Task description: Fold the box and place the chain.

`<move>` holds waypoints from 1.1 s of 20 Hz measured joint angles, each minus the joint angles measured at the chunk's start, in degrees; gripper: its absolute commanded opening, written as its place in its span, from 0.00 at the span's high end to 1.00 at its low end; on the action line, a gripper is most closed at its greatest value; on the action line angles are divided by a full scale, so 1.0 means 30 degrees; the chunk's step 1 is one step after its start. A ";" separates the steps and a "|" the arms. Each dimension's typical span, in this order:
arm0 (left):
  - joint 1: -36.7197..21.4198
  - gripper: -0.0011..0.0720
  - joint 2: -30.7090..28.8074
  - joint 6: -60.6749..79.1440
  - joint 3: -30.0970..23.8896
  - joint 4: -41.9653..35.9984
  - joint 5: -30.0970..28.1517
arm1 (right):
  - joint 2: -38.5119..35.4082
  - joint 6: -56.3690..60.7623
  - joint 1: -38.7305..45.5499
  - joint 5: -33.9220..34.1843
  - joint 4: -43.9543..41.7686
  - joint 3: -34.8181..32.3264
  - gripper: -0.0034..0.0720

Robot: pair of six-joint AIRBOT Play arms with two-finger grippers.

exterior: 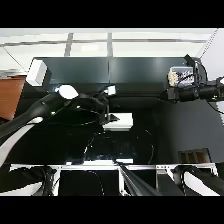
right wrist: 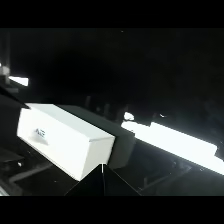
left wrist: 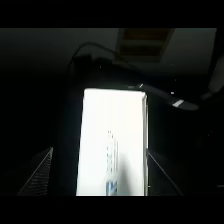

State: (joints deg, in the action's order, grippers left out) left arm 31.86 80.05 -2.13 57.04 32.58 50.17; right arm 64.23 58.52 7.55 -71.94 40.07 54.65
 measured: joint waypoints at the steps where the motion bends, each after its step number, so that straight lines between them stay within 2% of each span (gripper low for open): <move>1: 0.0459 0.00 0.0707 -0.0976 0.0714 0.0481 -0.0015 | -0.0044 -0.0029 0.0058 0.0044 0.0029 -0.0044 0.94; 4: 0.1355 0.00 0.2368 -0.3891 0.2259 0.2193 0.0160 | -0.0102 -0.0226 0.0160 0.0240 0.0306 -0.0160 0.94; 7: 0.1676 0.00 0.3082 -0.5340 0.2929 0.3009 0.0947 | -0.0124 -0.0481 0.0211 0.0342 0.0641 -0.0226 0.94; 22: 0.2047 0.01 0.3519 -0.6521 0.4182 0.6011 0.3519 | -0.0117 -0.0940 0.0211 0.0568 0.0889 -0.0284 0.94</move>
